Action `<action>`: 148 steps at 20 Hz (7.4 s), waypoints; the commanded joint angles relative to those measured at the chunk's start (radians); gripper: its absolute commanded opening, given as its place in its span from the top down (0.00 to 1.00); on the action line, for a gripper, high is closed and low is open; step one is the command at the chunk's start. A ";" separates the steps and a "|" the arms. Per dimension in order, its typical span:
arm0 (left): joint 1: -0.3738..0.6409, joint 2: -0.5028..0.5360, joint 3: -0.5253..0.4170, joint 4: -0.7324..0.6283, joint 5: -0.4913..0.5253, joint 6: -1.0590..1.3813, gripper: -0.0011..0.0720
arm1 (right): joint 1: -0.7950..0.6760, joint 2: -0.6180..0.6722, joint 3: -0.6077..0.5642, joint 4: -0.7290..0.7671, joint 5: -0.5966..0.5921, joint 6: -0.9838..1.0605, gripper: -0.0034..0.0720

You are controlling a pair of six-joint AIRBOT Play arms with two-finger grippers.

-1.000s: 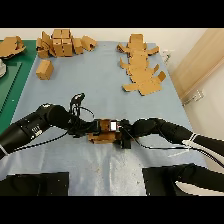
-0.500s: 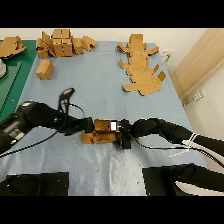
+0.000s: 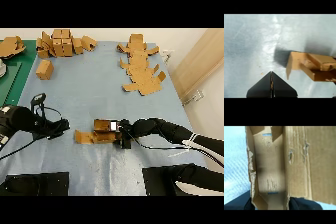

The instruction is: Fold the box.

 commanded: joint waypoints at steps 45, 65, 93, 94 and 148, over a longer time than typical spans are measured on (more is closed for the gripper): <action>-0.271 -0.225 -0.016 -0.149 0.348 0.042 0.97 | -0.001 -0.001 0.000 0.000 0.007 0.000 0.37; -0.306 -0.234 -0.006 -0.241 0.366 0.189 0.97 | -0.001 -0.001 0.000 0.000 0.007 0.000 0.38; -0.433 -0.235 0.133 0.093 0.227 -0.205 0.97 | -0.001 -0.001 0.000 0.000 0.007 0.000 0.37; -0.439 -0.235 0.138 0.116 0.220 -0.225 0.97 | -0.001 -0.001 0.000 0.000 0.007 0.000 0.37; -0.444 -0.484 0.206 -0.069 0.279 -0.109 0.40 | -0.001 -0.001 0.000 0.000 0.005 0.000 0.37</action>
